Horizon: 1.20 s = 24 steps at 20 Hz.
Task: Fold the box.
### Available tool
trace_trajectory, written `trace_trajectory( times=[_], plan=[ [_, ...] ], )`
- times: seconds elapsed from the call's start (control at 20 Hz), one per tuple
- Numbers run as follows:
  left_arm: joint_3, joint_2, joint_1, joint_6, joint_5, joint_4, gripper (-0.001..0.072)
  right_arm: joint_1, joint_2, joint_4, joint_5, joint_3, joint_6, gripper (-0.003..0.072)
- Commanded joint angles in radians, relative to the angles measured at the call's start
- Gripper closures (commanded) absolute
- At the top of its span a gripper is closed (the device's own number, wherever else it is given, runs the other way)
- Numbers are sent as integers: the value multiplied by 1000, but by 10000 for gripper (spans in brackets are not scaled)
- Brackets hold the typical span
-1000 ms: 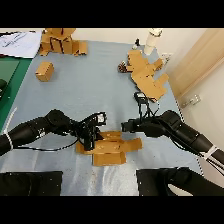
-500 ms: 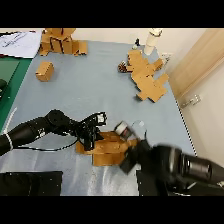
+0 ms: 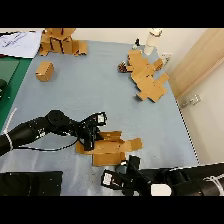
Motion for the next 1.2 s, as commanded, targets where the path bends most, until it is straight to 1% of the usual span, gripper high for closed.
trace_trajectory(
  times=[0.0, 0.1, 0.25, 0.4, 0.65, 0.8, 1.05, 1.1, 1.15],
  plan=[
    [-1, 0, 0, 0, 0, 0, 697, -11, -97, -54, 96, -11, 11, 223],
    [-1, 0, -1, 0, 0, 0, 697, -24, -155, -110, 93, -7, 12, 223],
    [-1, 0, 0, 0, 0, 0, 697, -42, -193, -153, 88, -1, 15, 223],
    [-1, 0, 0, 0, 0, 0, 697, -42, -178, -209, 61, 10, 18, 223],
    [-1, 0, 0, 1, 2, 0, 697, -42, -171, -302, 18, 16, 104, 224],
    [-1, 0, 0, 0, 0, 0, 697, -42, -171, -316, 13, 17, 172, 223],
    [-1, 0, -1, 0, 0, 0, 697, -42, -171, -325, 15, 17, 167, 223],
    [-1, 0, 0, 0, 0, 0, 697, -42, -171, -323, 6, 17, 167, 178],
    [-1, 0, 0, 0, 1, 0, 697, -43, -165, -325, 2, 17, 167, -33]
  ],
)
